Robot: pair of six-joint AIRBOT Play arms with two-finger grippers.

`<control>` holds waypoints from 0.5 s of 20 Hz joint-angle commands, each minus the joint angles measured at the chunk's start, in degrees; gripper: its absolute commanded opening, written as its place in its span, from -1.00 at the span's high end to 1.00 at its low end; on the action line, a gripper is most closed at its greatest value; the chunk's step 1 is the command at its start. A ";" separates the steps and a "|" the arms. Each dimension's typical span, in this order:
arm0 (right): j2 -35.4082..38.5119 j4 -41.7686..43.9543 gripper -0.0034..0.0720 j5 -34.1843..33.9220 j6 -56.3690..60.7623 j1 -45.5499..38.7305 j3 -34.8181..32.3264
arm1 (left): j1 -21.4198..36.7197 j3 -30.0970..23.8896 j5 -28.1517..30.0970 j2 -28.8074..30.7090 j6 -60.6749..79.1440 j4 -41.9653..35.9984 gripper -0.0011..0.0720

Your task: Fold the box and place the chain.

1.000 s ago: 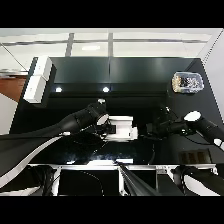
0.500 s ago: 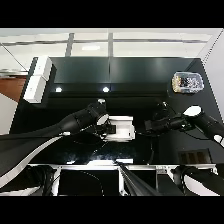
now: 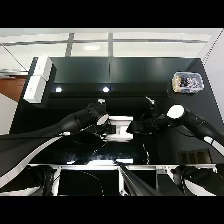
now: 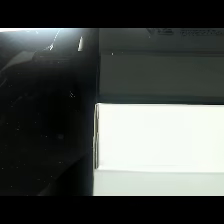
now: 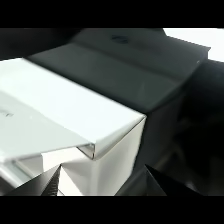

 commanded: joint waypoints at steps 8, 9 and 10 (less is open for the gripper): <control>-0.02 -29.57 -0.03 -2.89 37.62 17.35 7.82 | 0.04 0.02 0.11 0.02 0.02 0.04 0.88; -0.17 -32.02 -0.03 -1.95 41.27 18.91 8.57 | 0.04 0.02 0.11 0.02 0.02 0.04 0.88; -0.63 -34.27 -0.02 -0.57 44.48 20.11 9.40 | 0.04 0.02 0.09 0.02 0.02 0.04 0.88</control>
